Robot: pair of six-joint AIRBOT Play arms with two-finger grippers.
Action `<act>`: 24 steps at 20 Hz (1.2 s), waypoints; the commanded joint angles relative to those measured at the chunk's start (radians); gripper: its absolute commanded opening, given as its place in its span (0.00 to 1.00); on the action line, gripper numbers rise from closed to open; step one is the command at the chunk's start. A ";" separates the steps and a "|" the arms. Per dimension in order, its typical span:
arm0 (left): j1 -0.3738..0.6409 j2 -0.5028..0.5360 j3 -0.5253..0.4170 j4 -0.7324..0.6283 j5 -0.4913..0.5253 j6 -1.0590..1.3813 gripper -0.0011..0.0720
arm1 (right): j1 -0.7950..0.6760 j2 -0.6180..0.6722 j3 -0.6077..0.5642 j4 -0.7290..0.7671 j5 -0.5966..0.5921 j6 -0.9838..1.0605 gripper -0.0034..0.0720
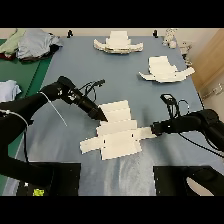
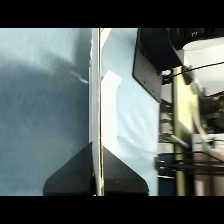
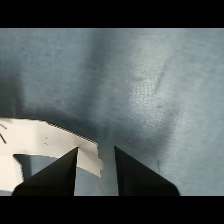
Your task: Fold the box.
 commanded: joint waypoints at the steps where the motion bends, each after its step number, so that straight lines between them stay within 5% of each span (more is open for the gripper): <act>1: -0.048 0.075 0.001 0.006 0.112 0.136 0.03 | -0.001 0.000 0.038 -0.164 0.022 0.186 0.53; 3: -0.092 0.126 -0.011 0.019 0.163 0.165 0.03 | -0.001 0.000 0.067 -0.218 0.026 0.257 0.53; 6: -0.186 0.231 -0.086 0.122 0.379 0.169 0.03 | -0.001 0.000 0.094 -0.295 0.052 0.340 0.52; 9: -0.269 0.323 -0.194 0.150 0.550 0.220 0.03 | 0.000 0.000 0.093 -0.305 0.070 0.391 0.39; 11: -0.302 0.352 -0.241 0.147 0.571 0.221 0.03 | 0.000 0.000 0.093 -0.306 0.070 0.393 0.37; 12: -0.317 0.354 -0.258 0.147 0.571 0.221 0.03 | 0.000 0.000 0.093 -0.307 0.071 0.393 0.22; 13: -0.329 0.354 -0.272 0.147 0.576 0.221 0.03 | 0.000 0.000 0.093 -0.308 0.074 0.393 0.20; 18: -0.373 0.349 -0.333 0.124 0.681 0.262 0.03 | 0.000 0.000 0.093 -0.303 0.091 0.400 0.20; 24: -0.374 0.351 -0.335 0.124 0.599 0.262 0.04 | 0.000 0.000 0.093 -0.300 0.091 0.400 0.20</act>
